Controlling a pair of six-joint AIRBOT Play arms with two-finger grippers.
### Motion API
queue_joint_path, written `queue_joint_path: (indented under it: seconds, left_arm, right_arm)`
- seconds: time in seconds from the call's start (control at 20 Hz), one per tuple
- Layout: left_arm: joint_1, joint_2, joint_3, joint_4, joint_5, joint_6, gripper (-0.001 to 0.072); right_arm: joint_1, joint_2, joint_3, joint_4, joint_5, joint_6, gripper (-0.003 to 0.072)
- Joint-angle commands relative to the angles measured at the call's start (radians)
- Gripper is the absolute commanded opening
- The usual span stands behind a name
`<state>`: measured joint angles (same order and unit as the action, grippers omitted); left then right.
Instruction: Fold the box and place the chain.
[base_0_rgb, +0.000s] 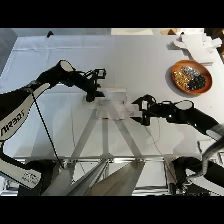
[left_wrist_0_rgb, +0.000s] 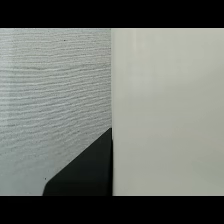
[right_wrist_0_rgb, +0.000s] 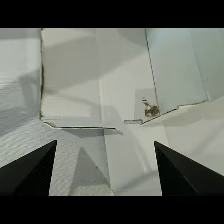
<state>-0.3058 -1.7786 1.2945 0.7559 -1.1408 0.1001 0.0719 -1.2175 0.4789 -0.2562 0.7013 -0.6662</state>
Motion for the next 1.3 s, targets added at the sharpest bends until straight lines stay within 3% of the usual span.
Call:
queue_joint_path:
  seconds: [0.0, 0.25, 0.45, 0.9, 1.1, 1.25]
  left_arm:
    - [0.000, -0.001, 0.000, 0.000, 0.000, 0.000, 0.0012]
    - [0.000, -0.001, 0.000, 0.000, 0.000, 0.000, 0.0012]
    - [0.000, -0.001, 0.000, 0.000, 0.000, 0.000, 0.0012]
    - [0.000, -0.001, 0.000, 0.000, 0.000, 0.000, 0.0012]
    - [0.000, -0.001, 0.000, 0.000, 0.000, 0.000, 0.0012]
    - [0.000, -0.001, 0.000, 0.000, 0.000, 0.000, 0.0012]
  right_arm:
    - [0.003, -0.060, 0.012, 0.037, -0.036, -0.014, 0.0695]
    - [0.062, -0.073, 0.012, 0.046, -0.095, -0.050, 0.0695]
    - [0.064, -0.098, 0.012, 0.155, -0.089, -0.051, 0.0695]
    - [0.069, -0.148, 0.012, 0.163, -0.050, -0.030, 0.0696]
    - [0.071, -0.161, 0.012, 0.308, -0.055, 0.015, 0.0695]
    - [0.071, -0.161, 0.012, 0.324, -0.054, 0.015, 0.0695]
